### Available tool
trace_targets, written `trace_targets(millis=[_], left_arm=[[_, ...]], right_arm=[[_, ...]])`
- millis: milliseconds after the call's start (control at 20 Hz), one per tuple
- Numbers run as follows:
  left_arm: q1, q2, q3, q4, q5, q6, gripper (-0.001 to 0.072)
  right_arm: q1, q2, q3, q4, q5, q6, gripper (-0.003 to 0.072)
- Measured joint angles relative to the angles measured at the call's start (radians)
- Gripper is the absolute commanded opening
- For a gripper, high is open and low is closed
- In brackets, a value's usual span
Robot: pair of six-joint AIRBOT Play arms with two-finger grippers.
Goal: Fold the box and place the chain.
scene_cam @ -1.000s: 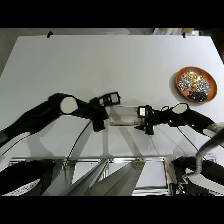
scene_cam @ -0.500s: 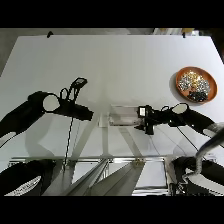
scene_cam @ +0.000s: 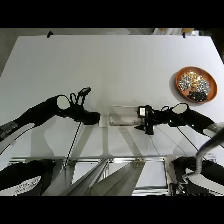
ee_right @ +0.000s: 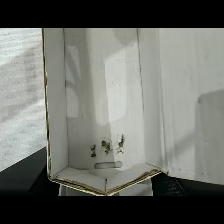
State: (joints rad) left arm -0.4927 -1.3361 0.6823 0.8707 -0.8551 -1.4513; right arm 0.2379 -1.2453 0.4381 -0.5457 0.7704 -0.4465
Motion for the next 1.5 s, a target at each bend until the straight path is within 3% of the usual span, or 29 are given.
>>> trace_targets(millis=[100,150,200,250,850,950,1200,1300,1500], left_arm=[[-0.004,-0.006,0.0,-0.016,0.006,0.006,0.0015],[-0.007,-0.008,0.001,-0.025,0.009,0.009,0.0072],[-0.01,-0.008,0.005,-0.03,0.01,0.012,0.018],[-0.016,-0.006,0.011,-0.037,0.011,0.021,0.0221],[-0.08,0.061,0.072,-0.075,0.017,0.064,0.0223],[-0.085,0.066,0.073,-0.075,0.017,0.066,0.0284],[-0.114,0.066,0.075,-0.075,0.017,0.067,0.0293],[-0.128,0.053,0.079,-0.073,0.021,0.064,0.0351],[-0.17,0.013,0.117,-0.04,0.026,0.031,0.0351]], right_arm=[[0.0,0.0,0.0,0.0,0.0,0.0,0.0384],[0.0,0.0,0.0,0.0,0.0,0.0,0.0384],[0.0,0.0,0.0,0.0,0.0,0.0,0.0384],[0.0,0.0,0.0,0.0,0.0,0.0,0.0384],[0.0,0.0,0.0,0.0,0.0,0.0,0.0384],[0.0,0.0,0.0,0.0,0.0,0.0,0.0384],[0.0,0.0,0.0,0.0,0.0,0.0,0.0384],[0.0,0.0,0.0,0.0,0.0,0.0,0.0384],[0.0,0.0,0.0,0.0,0.0,0.0,0.0384]])
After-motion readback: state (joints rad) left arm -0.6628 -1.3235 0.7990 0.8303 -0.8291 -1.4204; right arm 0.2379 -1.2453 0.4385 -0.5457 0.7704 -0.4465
